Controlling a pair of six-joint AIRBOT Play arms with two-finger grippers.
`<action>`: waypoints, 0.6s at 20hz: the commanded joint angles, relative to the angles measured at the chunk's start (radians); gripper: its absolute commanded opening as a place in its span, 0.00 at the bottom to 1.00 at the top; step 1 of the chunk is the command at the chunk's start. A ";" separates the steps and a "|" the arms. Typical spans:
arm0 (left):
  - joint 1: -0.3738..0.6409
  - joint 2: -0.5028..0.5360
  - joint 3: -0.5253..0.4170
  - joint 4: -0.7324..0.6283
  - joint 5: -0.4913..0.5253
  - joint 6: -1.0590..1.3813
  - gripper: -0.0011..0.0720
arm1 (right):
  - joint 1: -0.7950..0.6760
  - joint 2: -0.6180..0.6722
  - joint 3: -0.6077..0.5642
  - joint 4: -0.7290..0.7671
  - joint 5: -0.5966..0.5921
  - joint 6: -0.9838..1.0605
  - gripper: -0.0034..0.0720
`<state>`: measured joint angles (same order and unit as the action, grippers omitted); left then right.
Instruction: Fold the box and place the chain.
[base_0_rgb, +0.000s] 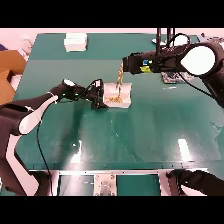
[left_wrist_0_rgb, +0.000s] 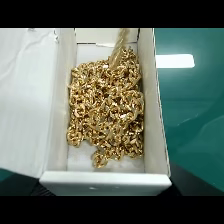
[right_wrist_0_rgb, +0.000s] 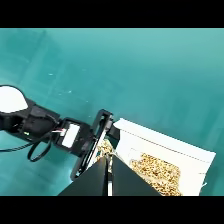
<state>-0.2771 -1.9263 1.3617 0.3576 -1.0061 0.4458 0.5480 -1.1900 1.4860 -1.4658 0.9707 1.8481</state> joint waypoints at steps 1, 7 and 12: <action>0.000 0.000 0.000 0.000 0.000 0.000 0.74 | 0.032 0.002 0.003 -0.002 0.018 0.000 0.05; 0.000 0.000 0.000 0.000 0.000 0.000 0.74 | 0.055 -0.002 -0.089 -0.032 0.009 0.003 0.05; 0.000 0.000 0.000 0.000 0.000 0.000 0.74 | 0.040 -0.002 -0.243 -0.035 -0.169 0.003 0.05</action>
<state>-0.2771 -1.9263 1.3617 0.3576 -1.0061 0.4458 0.5957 -1.1915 1.3167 -1.4967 0.8982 1.8484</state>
